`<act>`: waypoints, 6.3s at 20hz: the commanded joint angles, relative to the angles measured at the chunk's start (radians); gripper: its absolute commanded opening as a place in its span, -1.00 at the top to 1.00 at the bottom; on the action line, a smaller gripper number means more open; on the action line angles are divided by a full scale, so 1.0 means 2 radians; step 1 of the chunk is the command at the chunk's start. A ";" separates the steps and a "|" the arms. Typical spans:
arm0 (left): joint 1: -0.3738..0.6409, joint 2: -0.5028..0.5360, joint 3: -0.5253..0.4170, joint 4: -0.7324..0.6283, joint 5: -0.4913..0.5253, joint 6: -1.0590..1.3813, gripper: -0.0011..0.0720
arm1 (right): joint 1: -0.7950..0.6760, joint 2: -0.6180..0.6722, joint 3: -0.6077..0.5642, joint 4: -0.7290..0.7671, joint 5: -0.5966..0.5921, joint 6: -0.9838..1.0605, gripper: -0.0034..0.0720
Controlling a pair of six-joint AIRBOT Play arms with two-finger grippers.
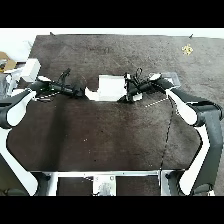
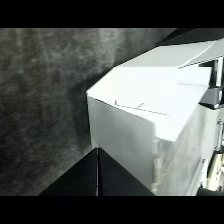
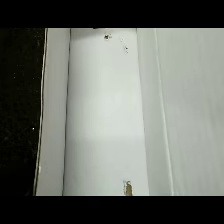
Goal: Fold the box and place the chain.
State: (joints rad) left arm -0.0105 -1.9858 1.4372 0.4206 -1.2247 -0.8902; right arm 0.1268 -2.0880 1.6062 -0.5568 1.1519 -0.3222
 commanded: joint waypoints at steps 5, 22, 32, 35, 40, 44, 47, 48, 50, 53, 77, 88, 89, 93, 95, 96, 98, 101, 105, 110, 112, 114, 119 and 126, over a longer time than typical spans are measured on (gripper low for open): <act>-0.006 0.000 0.000 -0.031 -0.020 0.014 -0.03 | 0.000 0.000 0.000 0.000 0.000 0.000 -0.28; -0.067 0.000 0.113 0.095 -0.030 -0.104 -0.03 | 0.000 0.000 0.000 0.000 0.000 0.000 -0.28; -0.163 0.000 0.216 0.331 -0.013 -0.317 -0.03 | 0.000 0.000 0.000 0.000 0.000 0.000 -0.28; -0.177 0.000 0.223 0.359 0.000 -0.343 -0.03 | 0.000 0.000 0.000 0.000 0.000 0.000 -0.28; -0.198 -0.005 0.230 0.405 0.003 -0.386 -0.03 | 0.000 0.000 0.000 0.000 0.000 0.000 -0.28; -0.221 -0.021 0.266 0.466 -0.024 -0.431 -0.03 | 0.000 0.000 0.000 0.000 0.000 0.000 -0.28; -0.238 -0.041 0.294 0.496 -0.045 -0.451 0.00 | 0.000 0.000 0.000 0.000 0.000 0.000 -0.28; -0.245 -0.046 0.300 0.513 -0.049 -0.463 0.00 | 0.000 0.000 0.000 0.000 0.000 0.000 -0.28; -0.260 -0.048 0.301 0.556 -0.049 -0.487 0.00 | 0.000 0.000 0.000 0.000 0.000 0.000 -0.28; -0.274 -0.048 0.302 0.613 -0.052 -0.522 0.02 | 0.000 0.000 0.000 0.000 0.000 0.000 -0.28; -0.296 -0.072 0.302 0.670 -0.046 -0.594 0.94 | 0.000 0.000 0.000 0.000 0.000 0.000 -0.28; -0.296 -0.063 0.302 0.652 -0.035 -0.585 -0.06 | 0.000 0.000 0.000 0.000 0.000 0.000 -0.28; -0.296 -0.060 0.302 0.649 -0.038 -0.584 -0.06 | 0.000 0.000 0.000 0.000 0.000 0.000 -0.28; -0.296 -0.039 0.304 0.644 -0.070 -0.552 -0.06 | 0.000 0.000 0.000 0.000 0.000 0.000 -0.28; -0.296 -0.017 0.305 0.647 -0.082 -0.533 -0.05 | 0.000 0.000 0.000 0.000 0.000 0.000 -0.28; -0.296 -0.006 0.306 0.652 -0.087 -0.513 -0.05 | 0.000 0.000 0.000 0.000 0.000 0.000 -0.28; -0.296 0.021 0.307 0.654 -0.090 -0.415 -0.05 | 0.000 0.000 0.000 0.000 0.000 0.000 -0.28; -0.295 0.057 0.307 0.651 -0.084 -0.297 -0.04 | 0.000 0.000 0.000 0.000 0.000 0.000 -0.28; -0.274 0.094 0.308 0.616 -0.074 -0.216 0.02 | 0.000 0.000 0.000 0.000 0.000 0.000 -0.28; -0.176 0.114 0.305 0.383 -0.060 -0.018 0.02 | 0.000 0.000 0.000 0.000 0.000 0.000 -0.28; -0.133 0.113 0.284 0.285 -0.057 0.109 0.02 | 0.000 0.000 0.000 0.000 0.000 0.000 -0.28; -0.088 0.108 0.255 0.176 -0.053 0.218 0.02 | 0.000 0.000 0.000 0.000 0.000 0.000 -0.28; -0.026 0.047 0.233 0.069 -0.075 0.375 0.02 | 0.000 0.000 0.000 0.000 0.000 0.000 -0.28; -0.023 -0.080 0.233 0.062 -0.103 0.463 -1.00 | 0.000 0.000 0.000 0.000 0.000 0.000 -0.28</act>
State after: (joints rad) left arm -0.0631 -2.0586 1.9045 0.5713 -1.4101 -0.0525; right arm 0.1276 -2.0884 1.6062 -0.5564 1.1519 -0.3218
